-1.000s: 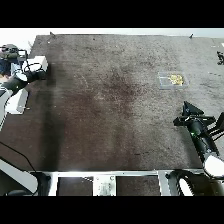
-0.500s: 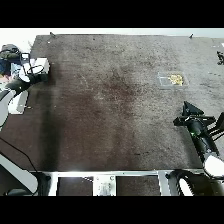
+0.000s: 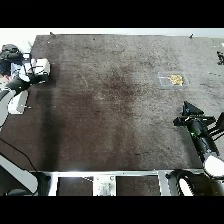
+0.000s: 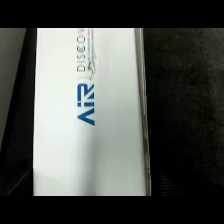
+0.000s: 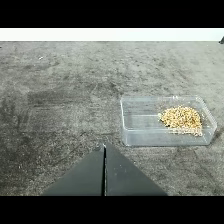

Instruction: Fold the box and place the chain.

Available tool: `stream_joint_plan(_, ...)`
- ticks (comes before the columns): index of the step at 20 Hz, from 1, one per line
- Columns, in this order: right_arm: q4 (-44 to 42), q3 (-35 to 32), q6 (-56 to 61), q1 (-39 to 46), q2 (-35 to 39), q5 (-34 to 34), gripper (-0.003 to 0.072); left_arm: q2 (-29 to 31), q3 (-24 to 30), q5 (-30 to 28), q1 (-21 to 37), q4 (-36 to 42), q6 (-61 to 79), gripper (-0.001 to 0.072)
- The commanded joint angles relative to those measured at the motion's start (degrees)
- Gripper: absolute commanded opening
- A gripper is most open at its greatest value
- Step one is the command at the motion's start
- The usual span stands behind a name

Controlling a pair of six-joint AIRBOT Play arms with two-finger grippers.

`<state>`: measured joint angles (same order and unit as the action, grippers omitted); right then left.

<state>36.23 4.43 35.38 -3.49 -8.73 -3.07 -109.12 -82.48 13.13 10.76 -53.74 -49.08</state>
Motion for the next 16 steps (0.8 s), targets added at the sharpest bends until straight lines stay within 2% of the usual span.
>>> stream_joint_plan(1, 0.0, 0.0, 0.0, 0.0, 0.0, 0.0, 0.0011, 3.6, 0.0, -0.1, 0.1, -0.3, 0.1, 0.0719)
stream_joint_plan(4, 0.0, 0.0, 0.0, 0.0, 0.0, 0.0, 0.0011, 9.2, 0.0, 2.1, 0.5, -0.2, -0.4, 0.0718)
stream_joint_plan(7, 0.0, 0.0, 0.0, 0.0, 0.0, 0.0, 0.0011, 17.2, 0.0, 6.1, 1.4, -0.2, -0.5, 0.0716)
stream_joint_plan(8, 0.0, 0.0, 0.0, 0.0, 0.0, 0.0, 0.0011, 20.2, 0.0, 7.6, 1.5, -0.2, -0.5, 0.0635)
stream_joint_plan(9, 0.0, 0.0, 0.0, 0.0, 0.0, 0.0, 0.0011, 23.7, 0.0, 9.6, 1.5, -0.2, -0.3, 0.0336)
stream_joint_plan(10, 0.0, 0.0, 0.0, 0.0, 0.0, 0.0, 0.0011, 26.9, 0.0, 11.1, 1.5, 0.2, -0.3, 0.0004)
stream_joint_plan(11, 0.0, 0.0, 0.0, 0.0, 0.0, 0.0, 0.0011, 30.3, 0.1, 11.8, 1.2, 0.9, 0.0, 0.0011)
stream_joint_plan(13, 0.0, 0.0, 0.0, 0.0, 0.0, 0.0, 0.0011, 37.5, 1.9, 9.0, 0.5, 3.5, 0.3, 0.0008)
stream_joint_plan(16, 0.0, 0.0, 0.0, 0.0, 0.0, 0.0, 0.0011, 49.5, 8.9, 2.1, -3.0, 4.0, 5.4, 0.0008)
